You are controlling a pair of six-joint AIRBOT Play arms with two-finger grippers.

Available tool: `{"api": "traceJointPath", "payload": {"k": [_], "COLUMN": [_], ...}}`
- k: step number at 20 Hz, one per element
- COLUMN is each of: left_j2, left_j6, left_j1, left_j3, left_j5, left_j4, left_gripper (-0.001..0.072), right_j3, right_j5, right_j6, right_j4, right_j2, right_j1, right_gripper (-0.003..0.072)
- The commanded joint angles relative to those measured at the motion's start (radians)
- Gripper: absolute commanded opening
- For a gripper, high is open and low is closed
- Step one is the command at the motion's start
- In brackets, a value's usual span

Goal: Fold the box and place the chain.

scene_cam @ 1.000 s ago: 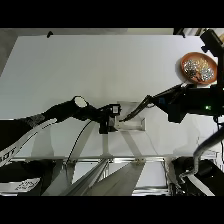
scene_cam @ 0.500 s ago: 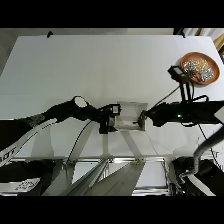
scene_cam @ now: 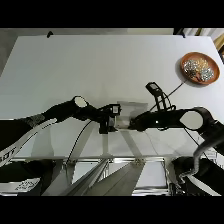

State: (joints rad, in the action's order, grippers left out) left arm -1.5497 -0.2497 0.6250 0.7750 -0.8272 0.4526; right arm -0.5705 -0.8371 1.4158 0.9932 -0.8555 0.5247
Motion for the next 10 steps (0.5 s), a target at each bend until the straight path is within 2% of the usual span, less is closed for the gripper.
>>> {"api": "traceJointPath", "payload": {"k": [1, 4, 7, 10], "left_j2": [0.000, 0.000, 0.000, 0.000], "left_j6": [0.000, 0.000, 0.000, 0.000], "left_j1": [0.000, 0.000, 0.000, 0.000], "left_j3": [0.000, 0.000, 0.000, 0.000], "left_j5": [0.000, 0.001, 0.000, 0.000], "left_j4": [0.000, 0.000, 0.000, 0.000], "left_gripper": [0.0137, 0.0137, 0.0137, 0.0137], "right_j3": [0.008, 0.008, 0.008, 0.007], "right_j5": [0.096, 0.111, 0.123, 0.118], "right_j6": [0.027, 0.028, 0.047, 0.050], "right_j4": [0.000, -0.003, -0.002, -0.004], "right_j2": [-0.089, -0.109, -0.109, -0.109], "right_j1": [0.061, 0.092, 0.099, 0.100], "right_gripper": [0.0011, 0.0016, 0.0178, 0.0179]}}
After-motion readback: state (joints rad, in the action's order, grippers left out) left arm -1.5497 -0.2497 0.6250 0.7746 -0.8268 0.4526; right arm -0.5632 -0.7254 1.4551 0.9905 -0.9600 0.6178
